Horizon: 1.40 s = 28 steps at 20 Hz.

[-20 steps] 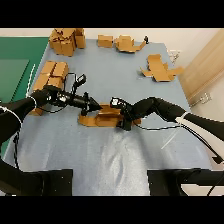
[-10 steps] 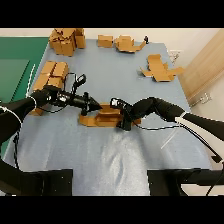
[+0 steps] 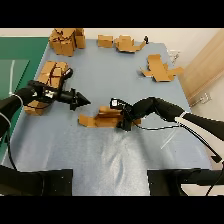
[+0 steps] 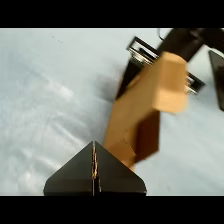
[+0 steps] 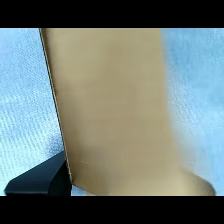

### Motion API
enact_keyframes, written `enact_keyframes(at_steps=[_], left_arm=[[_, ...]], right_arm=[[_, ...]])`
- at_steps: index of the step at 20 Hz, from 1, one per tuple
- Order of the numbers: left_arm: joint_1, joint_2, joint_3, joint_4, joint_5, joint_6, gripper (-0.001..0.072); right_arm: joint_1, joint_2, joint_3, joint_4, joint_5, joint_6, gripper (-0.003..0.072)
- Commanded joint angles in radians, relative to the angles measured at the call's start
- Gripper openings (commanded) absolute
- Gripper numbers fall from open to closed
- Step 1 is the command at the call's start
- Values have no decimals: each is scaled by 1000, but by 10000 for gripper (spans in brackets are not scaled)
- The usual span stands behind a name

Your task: Fold the box.

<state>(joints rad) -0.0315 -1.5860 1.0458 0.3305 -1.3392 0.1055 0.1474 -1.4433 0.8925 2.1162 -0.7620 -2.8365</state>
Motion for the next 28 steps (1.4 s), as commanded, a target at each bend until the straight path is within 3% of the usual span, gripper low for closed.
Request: enact_keyframes(at_steps=[1, 4, 6, 8, 11, 14, 16, 18, 20, 24, 28], left_arm=[[61, 107, -31, 138, -138, -116, 10], [-28, 254, -94, 145, -143, -138, 11], [-138, 309, -120, 145, -64, -162, 12], [-255, 300, -122, 145, 39, -166, 13], [-378, 251, -121, 122, 293, -158, 13], [-428, 218, -106, 20, 575, -95, 13], [-433, 197, -75, -68, 686, -30, 13], [-435, 165, -29, -60, 755, -26, 14], [-435, 125, 11, -15, 718, -45, 14], [-436, 31, 76, 232, 570, -246, 14], [-436, 2, 82, 300, 542, -271, 15]], right_arm=[[0, 0, 0, -5, -8, 1, 499], [0, 0, 0, -4, -7, 1, 499], [0, 0, 0, -4, -7, 1, 498], [0, 0, 0, -4, -7, 1, 498], [0, 0, 0, -4, -6, 1, 498], [0, 0, 0, -4, -8, 1, 499], [0, 0, 0, -4, -6, 1, 498], [0, 0, 0, -4, -7, 1, 498], [0, 0, 0, -9, -7, 1, 498], [0, 0, 0, -11, -7, 1, 498], [0, 0, 0, -11, -6, 1, 498]])
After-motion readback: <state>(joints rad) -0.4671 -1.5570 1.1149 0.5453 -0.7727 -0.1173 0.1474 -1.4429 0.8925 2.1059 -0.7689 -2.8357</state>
